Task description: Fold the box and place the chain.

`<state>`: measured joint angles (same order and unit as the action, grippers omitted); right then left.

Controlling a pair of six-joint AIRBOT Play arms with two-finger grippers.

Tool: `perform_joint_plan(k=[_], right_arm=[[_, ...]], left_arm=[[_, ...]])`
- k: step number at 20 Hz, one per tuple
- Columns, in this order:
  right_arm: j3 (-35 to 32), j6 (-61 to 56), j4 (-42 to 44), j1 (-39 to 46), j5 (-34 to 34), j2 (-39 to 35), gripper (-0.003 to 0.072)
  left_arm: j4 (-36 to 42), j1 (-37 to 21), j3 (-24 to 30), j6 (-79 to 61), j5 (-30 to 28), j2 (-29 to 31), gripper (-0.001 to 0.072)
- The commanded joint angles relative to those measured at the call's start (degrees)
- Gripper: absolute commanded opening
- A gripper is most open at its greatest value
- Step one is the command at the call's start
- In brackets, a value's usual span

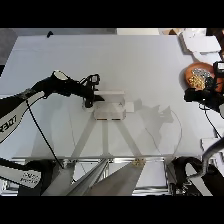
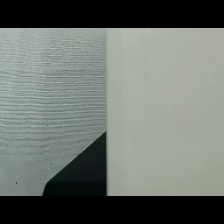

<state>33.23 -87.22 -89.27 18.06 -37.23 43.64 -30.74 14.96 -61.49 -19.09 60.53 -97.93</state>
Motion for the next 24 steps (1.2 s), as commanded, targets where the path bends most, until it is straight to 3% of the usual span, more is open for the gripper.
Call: perform_joint_plan(k=[1, 6, 10, 13, 16, 20, 24], right_arm=[[0.02, 0.0, 0.04, 0.02, 0.04, -0.04, 0.0539], [0.04, 7.13, 4.33, -2.47, -0.04, -0.28, 0.0539], [1.79, 24.79, 14.4, -12.48, -4.2, -1.27, 0.054], [2.14, 35.39, 16.39, -22.67, -6.47, -1.84, 0.0545], [2.14, 42.51, 16.04, -31.61, -7.74, -1.81, 0.069], [2.12, 52.96, 15.5, -39.74, -8.13, -1.14, 0.0719], [2.1, 56.68, 15.91, -40.5, -4.9, 2.16, 0.0719]], left_arm=[[-0.39, -0.04, -0.04, 0.0, -0.52, -0.09, 0.0012], [-0.37, -0.02, -0.04, 0.02, -0.5, -0.09, 0.0012], [-0.35, -0.02, -0.04, 0.02, -0.5, -0.09, 0.0012], [-0.35, -0.02, -0.04, 0.02, -0.48, -0.09, 0.0012], [-0.35, -0.02, -0.04, 0.02, -0.48, -0.09, 0.0012], [-0.35, -0.02, -0.04, 0.02, -0.48, -0.09, 0.0012], [-0.35, -0.02, -0.04, 0.02, -0.48, -0.09, 0.0012]])
